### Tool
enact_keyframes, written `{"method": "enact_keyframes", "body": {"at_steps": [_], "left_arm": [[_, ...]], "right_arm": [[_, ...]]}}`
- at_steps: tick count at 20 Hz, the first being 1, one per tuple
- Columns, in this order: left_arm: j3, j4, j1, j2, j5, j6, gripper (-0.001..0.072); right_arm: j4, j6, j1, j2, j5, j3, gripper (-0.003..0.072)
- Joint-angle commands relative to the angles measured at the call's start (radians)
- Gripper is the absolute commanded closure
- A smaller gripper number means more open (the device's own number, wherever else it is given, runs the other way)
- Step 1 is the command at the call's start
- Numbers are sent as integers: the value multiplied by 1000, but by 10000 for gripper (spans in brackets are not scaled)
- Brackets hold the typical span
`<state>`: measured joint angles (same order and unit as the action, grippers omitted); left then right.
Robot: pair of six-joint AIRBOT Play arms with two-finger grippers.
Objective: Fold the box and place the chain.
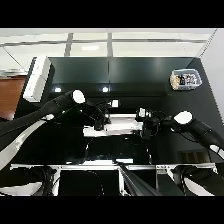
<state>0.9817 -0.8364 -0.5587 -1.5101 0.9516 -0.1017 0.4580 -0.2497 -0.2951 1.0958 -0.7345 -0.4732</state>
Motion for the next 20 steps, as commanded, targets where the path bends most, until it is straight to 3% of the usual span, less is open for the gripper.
{"method": "enact_keyframes", "body": {"at_steps": [1, 20], "left_arm": [[0, -1, -1, 1, 1, -1, 686], [0, 0, -1, 1, 1, -8, 686]], "right_arm": [[-42, -113, 16, 61, -51, 0, -2], [96, 6, -32, 145, -43, -49, -1]]}}
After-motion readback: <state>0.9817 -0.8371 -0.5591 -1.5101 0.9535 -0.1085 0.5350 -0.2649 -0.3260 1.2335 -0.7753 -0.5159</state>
